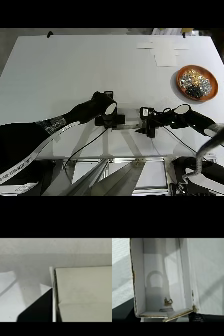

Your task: Fold the box and place the chain.

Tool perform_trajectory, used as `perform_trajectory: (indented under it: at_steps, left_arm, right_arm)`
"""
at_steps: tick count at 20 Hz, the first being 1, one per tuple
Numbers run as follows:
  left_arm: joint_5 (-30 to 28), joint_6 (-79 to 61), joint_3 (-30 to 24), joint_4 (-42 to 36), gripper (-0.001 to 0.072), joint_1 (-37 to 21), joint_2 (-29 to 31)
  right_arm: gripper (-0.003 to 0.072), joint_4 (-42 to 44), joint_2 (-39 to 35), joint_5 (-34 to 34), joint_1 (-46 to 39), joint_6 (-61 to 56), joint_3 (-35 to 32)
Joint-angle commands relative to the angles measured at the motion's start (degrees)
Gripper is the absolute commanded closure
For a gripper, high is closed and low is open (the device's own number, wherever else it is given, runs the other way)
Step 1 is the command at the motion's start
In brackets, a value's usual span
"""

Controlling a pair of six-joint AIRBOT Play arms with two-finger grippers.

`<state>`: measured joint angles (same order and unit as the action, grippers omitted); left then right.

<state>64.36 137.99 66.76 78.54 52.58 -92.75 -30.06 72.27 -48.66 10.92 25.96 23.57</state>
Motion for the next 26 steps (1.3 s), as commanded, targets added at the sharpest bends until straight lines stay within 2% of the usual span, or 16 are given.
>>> perform_trajectory:
  at_steps: [1, 4, 7, 8, 11, 15, 16, 17, 19, 22, 24, 26]
  left_arm:
    - [0.22, -0.17, 0.04, -0.09, 0.0708, 0.02, 0.04]
    - [0.57, -0.13, 0.04, -0.09, 0.0695, 0.02, 0.04]
    - [0.61, -0.17, 0.04, -0.96, 0.0389, -0.48, 0.55]
    - [0.61, -0.20, 0.04, -0.87, 0.0363, -0.85, 1.36]
    - [0.81, -5.14, 0.02, -0.31, 0.0363, -2.69, 5.31]
    - [6.14, -18.67, -1.53, -3.72, 0.0359, -4.87, 12.13]
    - [6.60, -22.40, -2.16, -4.57, 0.0331, -5.51, 14.16]
    - [6.80, -26.60, -3.13, -5.55, 0.0253, -6.36, 16.63]
    - [6.78, -43.39, -6.12, -8.00, 0.0249, -8.28, 22.14]
    - [6.34, -79.87, -13.62, -13.90, 0.0248, -12.31, 30.64]
    - [-0.04, -102.79, -20.20, -19.96, 0.0249, -16.90, 34.01]
    - [-8.39, -122.64, -26.73, -27.82, 0.0249, -21.35, 33.64]
  right_arm:
    - [0.0228, -0.04, 0.00, 0.00, 0.02, 0.04, 0.00]
    - [0.0228, -0.07, -0.02, 0.00, 0.02, 0.04, 0.00]
    - [0.0228, -0.07, 0.00, 0.00, 0.02, 0.04, 0.00]
    - [0.0228, -0.07, 0.00, -0.02, 0.02, 0.04, 0.00]
    - [0.0228, -0.07, 0.00, 0.00, 0.02, 0.04, 0.00]
    - [0.0228, -0.07, 0.00, 0.00, 0.02, 0.04, -0.02]
    - [0.0228, -0.07, 0.00, 0.00, 0.02, 0.04, 0.00]
    - [0.0228, -0.07, -0.02, 0.00, 0.02, 0.04, 0.00]
    - [0.0228, -0.07, -0.02, 0.00, 0.02, 0.04, 0.00]
    - [0.0228, -0.07, -0.02, 0.00, 0.02, 0.04, 0.00]
    - [0.0228, -0.07, 0.00, 0.00, 0.02, 0.04, 0.00]
    - [0.0228, -0.07, 0.00, 0.00, 0.02, 0.04, 0.00]
